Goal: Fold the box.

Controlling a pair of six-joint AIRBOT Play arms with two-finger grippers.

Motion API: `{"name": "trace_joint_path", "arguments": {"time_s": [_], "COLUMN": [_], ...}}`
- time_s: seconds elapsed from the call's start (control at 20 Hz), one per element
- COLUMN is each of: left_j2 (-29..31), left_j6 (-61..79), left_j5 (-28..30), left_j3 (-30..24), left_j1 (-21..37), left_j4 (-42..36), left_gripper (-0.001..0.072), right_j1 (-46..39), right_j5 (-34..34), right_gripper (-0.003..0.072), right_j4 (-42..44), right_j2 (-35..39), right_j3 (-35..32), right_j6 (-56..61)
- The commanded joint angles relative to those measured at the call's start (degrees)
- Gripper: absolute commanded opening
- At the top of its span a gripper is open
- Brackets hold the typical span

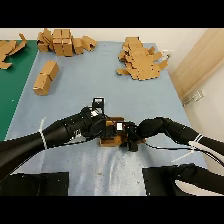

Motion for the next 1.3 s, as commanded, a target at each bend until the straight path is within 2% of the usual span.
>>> {"name": "trace_joint_path", "arguments": {"time_s": [0.0, 0.05, 0.1, 0.15, 0.45, 1.25], "left_j2": [0.96, 0.96, 0.96, 0.98, 2.58, 2.03], "left_j6": [-0.02, 0.00, 0.02, 0.02, 0.09, 1.29], "left_j5": [-0.98, -0.92, -0.90, -0.79, -0.50, -1.92], "left_j3": [0.04, 0.04, 0.04, 0.04, 0.04, -0.11], "left_j1": [0.22, 0.24, 0.22, 0.22, 0.22, 0.22], "left_j4": [1.05, 1.07, 1.05, 1.03, 1.27, 3.58], "left_gripper": [0.0640, 0.0469, 0.0227, 0.0204, 0.0204, 0.0204], "right_j1": [-0.02, -0.02, -0.02, -0.02, -0.02, -0.02], "right_j5": [0.02, 0.02, 0.02, 0.02, 0.02, 0.02], "right_gripper": [0.0510, 0.0510, 0.0510, 0.0510, 0.0510, 0.0510], "right_j4": [0.02, 0.02, 0.02, 0.02, 0.02, 0.02], "right_j2": [-0.04, -0.04, -0.04, -0.04, -0.02, -0.04], "right_j3": [-0.02, -0.02, -0.02, -0.02, -0.02, -0.02], "right_j6": [0.02, 0.02, 0.02, 0.02, 0.02, 0.02]}}
